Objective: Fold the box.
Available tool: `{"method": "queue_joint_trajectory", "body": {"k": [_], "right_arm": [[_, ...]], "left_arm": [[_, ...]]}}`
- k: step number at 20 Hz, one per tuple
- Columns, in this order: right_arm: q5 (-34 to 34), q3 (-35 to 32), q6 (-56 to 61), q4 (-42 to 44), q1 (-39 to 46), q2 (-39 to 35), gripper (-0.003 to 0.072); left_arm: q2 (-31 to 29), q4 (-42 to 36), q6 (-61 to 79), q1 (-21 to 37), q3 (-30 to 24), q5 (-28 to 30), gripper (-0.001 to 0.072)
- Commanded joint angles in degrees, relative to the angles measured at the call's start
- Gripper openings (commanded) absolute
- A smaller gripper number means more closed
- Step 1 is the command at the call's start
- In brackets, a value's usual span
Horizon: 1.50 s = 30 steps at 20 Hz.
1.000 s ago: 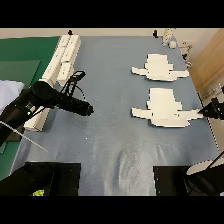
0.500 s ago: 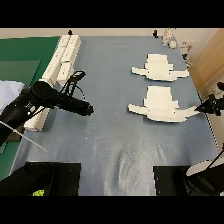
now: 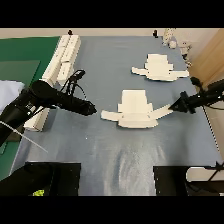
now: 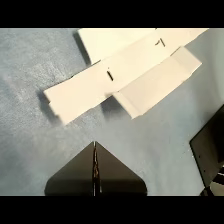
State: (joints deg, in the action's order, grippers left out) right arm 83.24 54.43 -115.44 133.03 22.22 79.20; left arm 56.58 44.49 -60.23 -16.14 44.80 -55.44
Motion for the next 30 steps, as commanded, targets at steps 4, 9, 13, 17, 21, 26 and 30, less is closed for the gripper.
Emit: {"method": "queue_joint_trajectory", "body": {"k": [4,9,13,17,21,26,30], "right_arm": [[-13.5,-22.8,9.4,0.0,-10.5,-22.3,0.0002],[-16.2,-23.8,10.6,-0.5,-10.9,-20.9,0.0365],[-16.8,-23.1,6.5,0.5,-10.9,-14.6,0.0279],[-15.9,-20.2,4.7,0.8,-11.3,-9.7,0.0279],[-17.5,-19.5,3.3,1.4,-16.3,-7.5,0.0277],[-20.1,-17.3,1.3,1.4,-20.9,-6.9,0.0002],[-18.3,-19.7,0.8,1.3,-24.4,-10.2,0.0002]], "left_arm": [[0.0,-0.8,-3.9,0.0,0.0,-8.2,0.0014],[0.0,-0.8,-3.9,0.0,0.0,-6.8,0.0015],[0.0,-0.8,-3.8,0.0,0.0,-6.1,0.0016],[0.0,-0.8,-3.9,0.0,0.0,-6.1,0.0017],[0.0,-1.2,-4.3,0.0,0.0,-6.0,0.0490],[0.0,-1.3,-4.3,0.0,0.0,-3.1,0.0491],[0.0,-2.5,-5.0,0.1,0.0,-1.1,0.0463]]}}
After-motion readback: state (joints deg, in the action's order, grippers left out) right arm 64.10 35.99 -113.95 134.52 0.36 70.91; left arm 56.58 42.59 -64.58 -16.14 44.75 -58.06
